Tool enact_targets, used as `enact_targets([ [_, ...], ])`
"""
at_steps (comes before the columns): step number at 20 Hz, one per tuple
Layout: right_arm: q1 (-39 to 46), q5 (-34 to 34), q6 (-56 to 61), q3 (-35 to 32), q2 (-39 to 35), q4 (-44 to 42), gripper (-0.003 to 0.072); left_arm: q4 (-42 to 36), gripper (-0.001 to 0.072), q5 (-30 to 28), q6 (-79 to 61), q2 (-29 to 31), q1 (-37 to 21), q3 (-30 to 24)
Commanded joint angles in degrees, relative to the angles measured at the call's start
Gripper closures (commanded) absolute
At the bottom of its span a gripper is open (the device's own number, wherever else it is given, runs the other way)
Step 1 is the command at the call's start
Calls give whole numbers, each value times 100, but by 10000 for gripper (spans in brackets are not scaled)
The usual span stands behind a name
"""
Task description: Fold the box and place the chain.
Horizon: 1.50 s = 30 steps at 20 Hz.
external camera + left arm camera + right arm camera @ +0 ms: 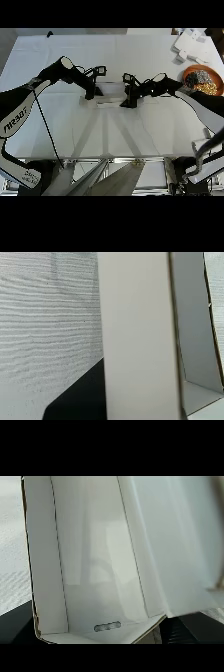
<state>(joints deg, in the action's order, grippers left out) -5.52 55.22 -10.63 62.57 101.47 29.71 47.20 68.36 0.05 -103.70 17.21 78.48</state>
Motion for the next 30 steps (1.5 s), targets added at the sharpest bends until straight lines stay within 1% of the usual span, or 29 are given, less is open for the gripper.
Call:
enact_targets([
  [1,-13,11,24,4,2,0,39,0,699,0,-2,-2,2,-2],
  [6,-13,9,28,4,2,24,35,0,699,0,-2,-2,2,-2],
  [7,-13,4,26,4,2,76,15,0,699,0,-2,-2,2,-2],
  [9,-13,-24,31,4,2,380,13,0,699,0,-2,-2,0,-2],
  [10,-13,-26,146,4,2,511,12,0,699,0,-2,-2,2,-2],
  [12,-13,-42,474,4,2,496,9,0,699,0,-2,-2,2,-2],
  [14,-13,-83,481,4,2,496,10,0,699,0,-2,-2,2,-2],
  [19,-13,-83,481,4,2,501,60,0,699,0,-2,-2,2,-2],
  [21,-13,-81,481,4,2,501,62,0,699,0,-2,-2,2,0],
  [22,-13,-79,481,4,2,503,109,0,699,0,-2,-2,0,-2],
  [23,-13,-81,479,4,2,501,131,0,699,0,-2,-2,2,-2],
  [30,-13,-79,476,4,2,501,131,0,699,0,-2,-2,0,-2],
])
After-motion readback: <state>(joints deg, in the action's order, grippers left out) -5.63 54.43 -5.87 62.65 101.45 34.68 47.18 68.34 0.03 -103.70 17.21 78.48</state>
